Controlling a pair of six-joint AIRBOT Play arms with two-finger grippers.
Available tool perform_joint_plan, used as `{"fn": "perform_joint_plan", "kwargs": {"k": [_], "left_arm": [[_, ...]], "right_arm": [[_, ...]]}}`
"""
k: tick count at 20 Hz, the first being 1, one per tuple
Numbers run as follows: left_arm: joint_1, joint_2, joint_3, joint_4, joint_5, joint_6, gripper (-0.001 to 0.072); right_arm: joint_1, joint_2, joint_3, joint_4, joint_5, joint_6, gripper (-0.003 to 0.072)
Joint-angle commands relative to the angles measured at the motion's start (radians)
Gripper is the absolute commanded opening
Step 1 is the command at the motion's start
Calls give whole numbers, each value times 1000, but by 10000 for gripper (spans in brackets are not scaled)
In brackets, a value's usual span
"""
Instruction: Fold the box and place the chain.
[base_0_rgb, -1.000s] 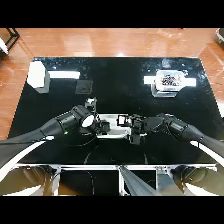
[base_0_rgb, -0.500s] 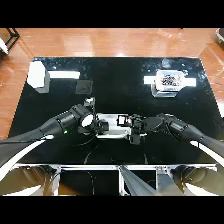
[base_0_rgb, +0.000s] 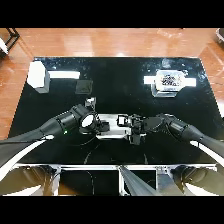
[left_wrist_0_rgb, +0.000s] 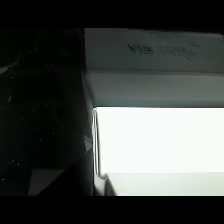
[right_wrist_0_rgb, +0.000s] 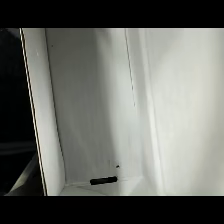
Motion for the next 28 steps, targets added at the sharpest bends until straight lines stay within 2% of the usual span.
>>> {"fn": "perform_joint_plan", "kwargs": {"k": [1, 6, 7, 8, 9, 14, 16, 19, 22, 28], "left_arm": [[0, -7, 1, -19, 47, 34, 17], [-1, -8, 7, -18, 26, 34, 17], [0, -8, 13, -9, 14, 35, 16], [1, -8, 18, 0, 2, 35, 16], [3, -7, 20, 10, -6, 35, 16], [3, 11, 17, 98, -63, 37, 18], [3, 43, 17, 140, -63, 36, 18], [16, 61, 14, 181, -111, 57, 17], [27, 61, -19, 173, -84, 63, 19], [28, 59, -37, 172, -77, 74, 19]], "right_arm": [[0, 0, 0, 0, 0, 1, 107], [0, 0, 0, 1, 0, 9, 121], [0, 1, 0, 1, 2, 55, 371], [0, 2, 4, -7, 1, 101, 662], [0, 4, 13, -32, -11, 151, 702], [-3, 47, 96, -154, -201, 243, 702], [-4, 60, 129, -190, -241, 258, 701], [-2, 59, 140, -194, -210, 226, 702], [16, 56, 140, -193, -137, 130, 701], [97, 7, 140, -130, -54, 118, 700]]}}
